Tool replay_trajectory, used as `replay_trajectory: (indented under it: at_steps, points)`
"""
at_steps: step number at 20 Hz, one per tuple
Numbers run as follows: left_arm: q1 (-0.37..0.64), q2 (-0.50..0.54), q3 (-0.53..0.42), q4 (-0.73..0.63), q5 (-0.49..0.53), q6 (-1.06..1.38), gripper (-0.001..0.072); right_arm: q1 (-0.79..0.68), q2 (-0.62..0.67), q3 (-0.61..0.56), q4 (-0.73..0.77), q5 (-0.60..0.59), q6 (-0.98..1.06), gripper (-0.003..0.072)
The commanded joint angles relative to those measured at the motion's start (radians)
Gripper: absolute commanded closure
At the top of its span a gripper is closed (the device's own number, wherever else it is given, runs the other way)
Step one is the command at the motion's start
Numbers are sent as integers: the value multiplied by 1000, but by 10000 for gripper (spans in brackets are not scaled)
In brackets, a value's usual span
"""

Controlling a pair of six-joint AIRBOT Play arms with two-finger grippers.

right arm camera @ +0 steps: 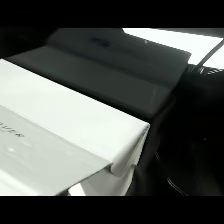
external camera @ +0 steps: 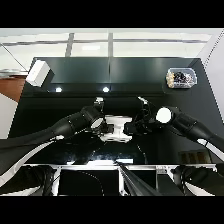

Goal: Fold the box and place the chain.

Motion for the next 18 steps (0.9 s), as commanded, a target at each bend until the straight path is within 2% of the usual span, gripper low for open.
replay_trajectory:
  at_steps: [1,3,4,10,18]
  points:
    - [0,-1,0,1,2,3,679,8,0,27,-24,13,51,326]
    - [0,-1,0,1,2,3,679,10,0,28,-44,21,96,333]
    - [0,-1,0,1,2,2,679,16,0,28,-79,25,125,355]
    - [0,-1,0,0,1,2,679,110,-5,72,-291,41,278,355]
    - [0,-1,0,1,2,2,679,157,-48,119,-359,122,383,355]
